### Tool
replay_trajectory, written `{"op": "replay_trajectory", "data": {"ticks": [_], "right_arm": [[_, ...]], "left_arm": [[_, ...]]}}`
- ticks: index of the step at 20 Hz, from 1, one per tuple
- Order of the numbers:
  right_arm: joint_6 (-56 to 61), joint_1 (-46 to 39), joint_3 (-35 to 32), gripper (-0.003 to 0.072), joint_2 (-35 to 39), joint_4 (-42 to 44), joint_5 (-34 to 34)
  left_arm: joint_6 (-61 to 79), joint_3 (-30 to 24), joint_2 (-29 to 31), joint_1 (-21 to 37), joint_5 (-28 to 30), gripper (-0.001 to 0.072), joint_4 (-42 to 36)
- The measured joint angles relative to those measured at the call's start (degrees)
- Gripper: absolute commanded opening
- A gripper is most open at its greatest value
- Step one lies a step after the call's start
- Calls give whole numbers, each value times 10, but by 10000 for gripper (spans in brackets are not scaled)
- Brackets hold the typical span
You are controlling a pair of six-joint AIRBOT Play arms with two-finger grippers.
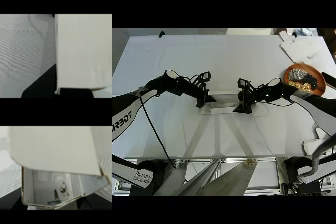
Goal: Fold the box and place the chain.
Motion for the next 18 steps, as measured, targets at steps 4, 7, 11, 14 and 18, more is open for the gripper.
{"op": "replay_trajectory", "data": {"ticks": [4, 7, 11, 14, 18], "right_arm": [[0, 0, 0, 535, 0, 0, -1], [0, 0, 0, 535, 0, 0, -1], [0, 0, 0, 535, 0, 0, 0], [0, 0, 0, 535, 0, 0, 0], [0, 0, 0, 535, 0, 0, 0]], "left_arm": [[-4, 0, 0, 0, 0, 233, 1], [-4, 0, 1, 0, 0, 232, 0], [-6, 0, 7, 0, 0, 233, 1], [-6, 0, 27, 1, 0, 233, 9], [-11, 0, 66, 5, -1, 232, 50]]}}
